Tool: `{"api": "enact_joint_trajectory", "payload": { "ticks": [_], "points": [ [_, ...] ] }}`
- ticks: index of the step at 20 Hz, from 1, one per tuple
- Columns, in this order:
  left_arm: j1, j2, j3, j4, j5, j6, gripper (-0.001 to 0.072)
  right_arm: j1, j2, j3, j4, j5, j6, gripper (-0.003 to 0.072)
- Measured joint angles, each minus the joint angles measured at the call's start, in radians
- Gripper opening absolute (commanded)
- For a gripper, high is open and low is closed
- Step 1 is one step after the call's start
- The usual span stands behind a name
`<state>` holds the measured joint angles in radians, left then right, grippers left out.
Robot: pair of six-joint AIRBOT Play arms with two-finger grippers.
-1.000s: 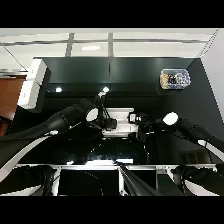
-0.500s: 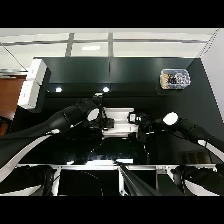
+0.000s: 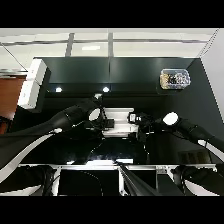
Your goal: Fold the box and place the chain.
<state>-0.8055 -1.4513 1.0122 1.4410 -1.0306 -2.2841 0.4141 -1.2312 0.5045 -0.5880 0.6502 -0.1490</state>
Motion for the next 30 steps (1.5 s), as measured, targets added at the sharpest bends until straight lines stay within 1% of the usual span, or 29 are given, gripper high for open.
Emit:
{"api": "enact_joint_trajectory", "payload": {
  "ticks": [6, 8, 12, 13, 18, 19, 21, 22, 29, 30],
  "points": [
    [-0.003, -0.029, 0.035, -0.017, -0.003, -0.001, 0.0349, 0.0, 0.0, 0.0, 0.0, 0.0, 0.0, 0.0484],
    [-0.003, -0.033, 0.04, -0.008, -0.01, -0.001, 0.0247, 0.0, 0.0, 0.0, 0.0, 0.0, 0.0, 0.0485],
    [-0.004, -0.036, 0.044, 0.006, -0.029, -0.002, 0.0208, 0.0, 0.0, 0.0, 0.0, 0.0, 0.0, 0.0484],
    [-0.004, -0.036, 0.045, 0.008, -0.031, -0.003, 0.0023, 0.0, 0.0, 0.0, 0.0, 0.0, 0.0, 0.0484],
    [-0.005, -0.036, 0.048, 0.016, -0.039, 0.012, 0.0031, 0.0, 0.0, 0.0, 0.002, 0.002, 0.001, 0.0484],
    [-0.005, -0.036, 0.048, 0.016, -0.039, 0.015, 0.0042, 0.0, 0.0, 0.0, 0.002, 0.002, 0.0, 0.0485],
    [-0.005, -0.036, 0.048, 0.016, -0.046, 0.026, 0.0316, 0.0, 0.0, 0.0, -0.002, 0.001, -0.003, 0.0484],
    [-0.005, -0.036, 0.048, 0.016, -0.057, 0.025, 0.0363, 0.0, 0.0, 0.0, -0.002, 0.001, -0.003, 0.0485],
    [-0.005, -0.036, 0.048, 0.016, -0.042, 0.01, 0.0361, 0.0, 0.0, 0.0, 0.0, 0.0, 0.0, 0.0485],
    [-0.005, -0.036, 0.048, 0.017, -0.038, 0.007, 0.0352, 0.0, 0.0, 0.0, 0.0, 0.0, 0.0, 0.0484]
  ]
}}
